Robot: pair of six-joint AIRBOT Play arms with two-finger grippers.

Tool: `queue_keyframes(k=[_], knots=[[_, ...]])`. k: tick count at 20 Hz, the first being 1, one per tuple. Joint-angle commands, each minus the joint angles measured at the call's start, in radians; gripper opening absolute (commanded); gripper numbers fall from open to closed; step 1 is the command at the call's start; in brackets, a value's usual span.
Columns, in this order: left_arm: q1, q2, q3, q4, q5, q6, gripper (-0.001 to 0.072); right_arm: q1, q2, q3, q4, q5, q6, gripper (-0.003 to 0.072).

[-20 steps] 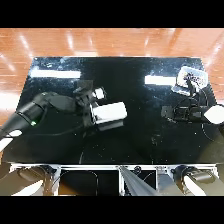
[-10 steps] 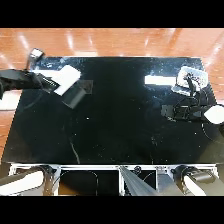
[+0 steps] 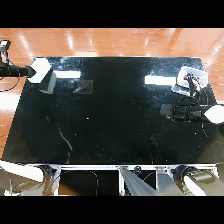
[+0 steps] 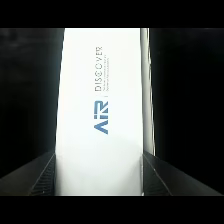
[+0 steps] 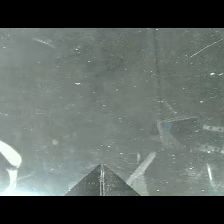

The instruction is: Fold the box and place the chain.

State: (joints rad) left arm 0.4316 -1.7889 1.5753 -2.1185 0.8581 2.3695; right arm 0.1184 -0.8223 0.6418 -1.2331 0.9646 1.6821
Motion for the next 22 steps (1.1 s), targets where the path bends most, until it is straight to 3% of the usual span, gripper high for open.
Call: queue_keyframes(k=[1, 6, 7, 9, 13, 15, 17, 19, 22], knots=[[0.017, -0.134, 0.187, 0.076, 0.040, -0.071, 0.0023, 0.000, 0.000, 0.001, 0.040, -0.002, 0.001, 0.0026], [0.016, -0.220, 0.263, 0.096, 0.127, -0.092, 0.0028, 0.000, 0.000, 0.001, 0.071, -0.003, 0.001, 0.0026], [0.016, -0.220, 0.263, 0.095, 0.129, -0.094, 0.0097, 0.000, 0.000, 0.001, 0.073, -0.002, 0.001, 0.0026], [0.016, -0.220, 0.287, 0.097, 0.151, -0.145, 0.0630, 0.000, 0.000, 0.001, 0.073, 0.003, 0.001, 0.0026], [0.017, -0.219, 0.430, 0.119, 0.317, -0.212, 0.0637, 0.000, 0.000, 0.001, 0.073, 0.003, 0.000, 0.0026], [0.016, -0.209, 0.514, 0.200, 0.394, -0.357, 0.0636, 0.000, 0.000, 0.002, 0.072, -0.007, -0.014, 0.0026], [0.019, -0.158, 0.517, 0.298, 0.473, -0.579, 0.0636, 0.000, 0.000, 0.042, 0.061, -0.023, -0.101, 0.0026], [0.019, -0.068, 0.441, 0.274, 0.536, -0.672, 0.0629, 0.000, 0.000, 0.156, -0.049, -0.021, -0.107, 0.0026], [-0.038, 0.157, 0.179, 0.161, 0.478, -0.707, 0.0629, 0.000, -0.010, 0.375, -0.220, 0.009, -0.104, 0.0026]])
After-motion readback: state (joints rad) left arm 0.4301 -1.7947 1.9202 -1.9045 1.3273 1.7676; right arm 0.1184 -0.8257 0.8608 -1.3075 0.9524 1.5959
